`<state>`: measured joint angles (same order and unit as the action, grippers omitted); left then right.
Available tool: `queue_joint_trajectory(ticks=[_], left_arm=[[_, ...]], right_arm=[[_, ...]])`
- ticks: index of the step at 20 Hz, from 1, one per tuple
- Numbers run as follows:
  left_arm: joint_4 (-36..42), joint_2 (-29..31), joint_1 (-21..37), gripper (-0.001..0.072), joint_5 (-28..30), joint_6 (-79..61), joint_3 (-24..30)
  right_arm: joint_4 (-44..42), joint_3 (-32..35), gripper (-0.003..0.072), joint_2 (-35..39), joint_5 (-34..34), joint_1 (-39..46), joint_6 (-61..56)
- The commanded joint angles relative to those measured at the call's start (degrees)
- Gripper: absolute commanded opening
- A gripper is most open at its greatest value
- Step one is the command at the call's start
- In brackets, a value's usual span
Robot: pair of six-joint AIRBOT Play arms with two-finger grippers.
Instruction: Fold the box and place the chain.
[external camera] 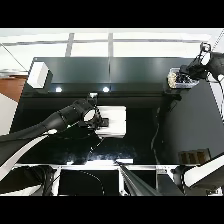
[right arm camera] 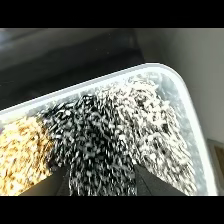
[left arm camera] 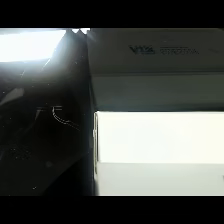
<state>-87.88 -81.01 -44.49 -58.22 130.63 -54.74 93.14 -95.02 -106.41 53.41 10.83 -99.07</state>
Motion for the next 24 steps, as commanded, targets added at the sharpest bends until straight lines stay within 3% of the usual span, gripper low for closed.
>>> queue_joint_trajectory(ticks=[1,5,6,8,9,14,24], left_arm=[[0.11,-0.02,0.02,0.0025,-0.50,0.02,0.00],[0.11,-0.02,0.00,0.0025,-0.48,0.02,0.00],[0.11,-0.02,0.00,0.0025,-0.48,0.02,0.00],[0.09,-0.02,0.02,0.0025,-0.50,0.02,0.00],[0.11,-0.02,0.00,0.0025,-0.48,0.02,0.00],[0.07,-0.02,0.00,0.0025,-0.48,0.02,0.00],[0.09,-0.02,0.00,0.0025,0.83,0.02,0.00]], right_arm=[[-2.08,-2.21,0.0457,-3.39,2.14,0.13,1.05],[-3.69,-2.21,0.0456,-4.46,3.19,0.13,1.05],[-3.78,-2.21,0.0390,-4.48,3.02,0.13,1.05],[-3.80,-2.23,0.0060,-4.39,3.34,0.13,2.01],[-3.74,-2.43,0.0030,-4.28,4.17,0.13,2.29],[-2.43,-4.26,0.0029,0.83,6.32,0.20,4.63],[-3.72,-4.96,0.0028,24.35,11.08,0.17,7.61]])
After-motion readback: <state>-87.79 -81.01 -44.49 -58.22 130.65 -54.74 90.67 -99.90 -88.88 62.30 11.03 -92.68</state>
